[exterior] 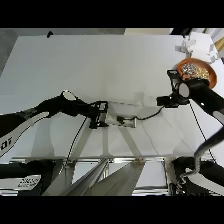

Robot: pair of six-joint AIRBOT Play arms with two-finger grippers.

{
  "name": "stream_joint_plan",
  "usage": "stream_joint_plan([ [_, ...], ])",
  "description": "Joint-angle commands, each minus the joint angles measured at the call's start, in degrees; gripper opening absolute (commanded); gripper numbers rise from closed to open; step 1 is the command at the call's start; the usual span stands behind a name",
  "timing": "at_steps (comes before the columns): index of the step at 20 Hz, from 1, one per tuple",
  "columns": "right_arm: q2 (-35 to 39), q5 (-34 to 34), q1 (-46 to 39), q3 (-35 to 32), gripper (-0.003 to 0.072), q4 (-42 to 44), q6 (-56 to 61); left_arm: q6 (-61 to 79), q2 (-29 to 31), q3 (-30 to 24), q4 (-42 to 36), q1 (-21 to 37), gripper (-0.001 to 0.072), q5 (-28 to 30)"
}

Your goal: Fold the box and place the chain.

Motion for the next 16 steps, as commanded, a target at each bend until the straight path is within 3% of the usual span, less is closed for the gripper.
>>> stream_joint_plan([
  [1,10.93,-0.04,1.84,0.02,0.0018,0.55,-3.28,0.0,0.0,0.04,0.02,0.04,0.0273,0.02],
  [8,31.63,-1.46,18.43,0.02,0.0018,2.75,-3.54,0.0,0.0,0.04,0.02,0.04,0.0273,0.0],
  [12,33.81,-10.1,26.62,0.02,0.0018,11.54,-3.56,0.0,0.0,0.04,0.02,0.04,0.0273,-0.02],
  [16,32.17,-19.96,33.14,0.02,0.0018,14.71,-3.56,0.0,0.0,0.04,0.02,0.04,0.0273,0.0],
])
